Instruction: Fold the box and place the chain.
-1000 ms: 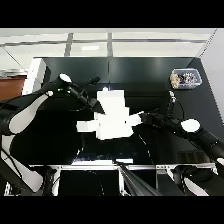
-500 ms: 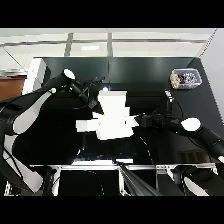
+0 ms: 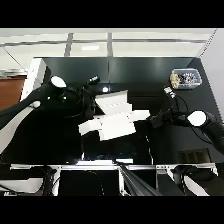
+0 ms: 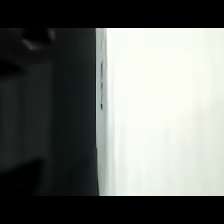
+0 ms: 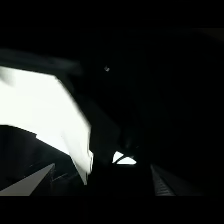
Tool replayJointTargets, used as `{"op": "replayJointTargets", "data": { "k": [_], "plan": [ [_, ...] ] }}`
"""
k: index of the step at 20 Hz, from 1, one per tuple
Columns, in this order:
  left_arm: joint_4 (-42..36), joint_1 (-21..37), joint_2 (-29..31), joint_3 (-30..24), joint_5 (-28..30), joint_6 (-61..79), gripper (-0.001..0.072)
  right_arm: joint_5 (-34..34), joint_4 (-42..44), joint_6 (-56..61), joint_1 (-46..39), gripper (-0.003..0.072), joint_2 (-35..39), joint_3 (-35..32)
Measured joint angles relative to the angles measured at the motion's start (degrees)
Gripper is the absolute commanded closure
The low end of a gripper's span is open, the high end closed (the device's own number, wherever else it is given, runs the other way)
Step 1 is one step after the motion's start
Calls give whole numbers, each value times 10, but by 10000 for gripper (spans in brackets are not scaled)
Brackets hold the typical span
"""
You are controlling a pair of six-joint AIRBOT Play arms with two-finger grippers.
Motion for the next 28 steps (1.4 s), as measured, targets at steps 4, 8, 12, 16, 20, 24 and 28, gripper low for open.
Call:
{"op": "replayJointTargets", "data": {
  "k": [4,8,12,16,20,24,28],
  "plan": [
    [29,-31,19,-41,90,128,686,-20,-15,-104,19,-15,0,3],
    [48,-50,18,-52,141,170,685,-23,-14,-232,65,-15,0,7],
    [55,-55,16,-56,156,184,686,-40,-38,-328,94,-15,0,17],
    [57,-56,16,-56,162,188,685,0,-45,-373,108,-15,0,43],
    [57,-56,16,-56,164,189,686,66,32,-439,127,-15,-12,42],
    [55,-56,16,-56,157,178,686,84,78,-489,148,-15,-46,32],
    [56,-56,16,-57,151,174,686,71,106,-526,178,-14,-86,29]
  ]
}}
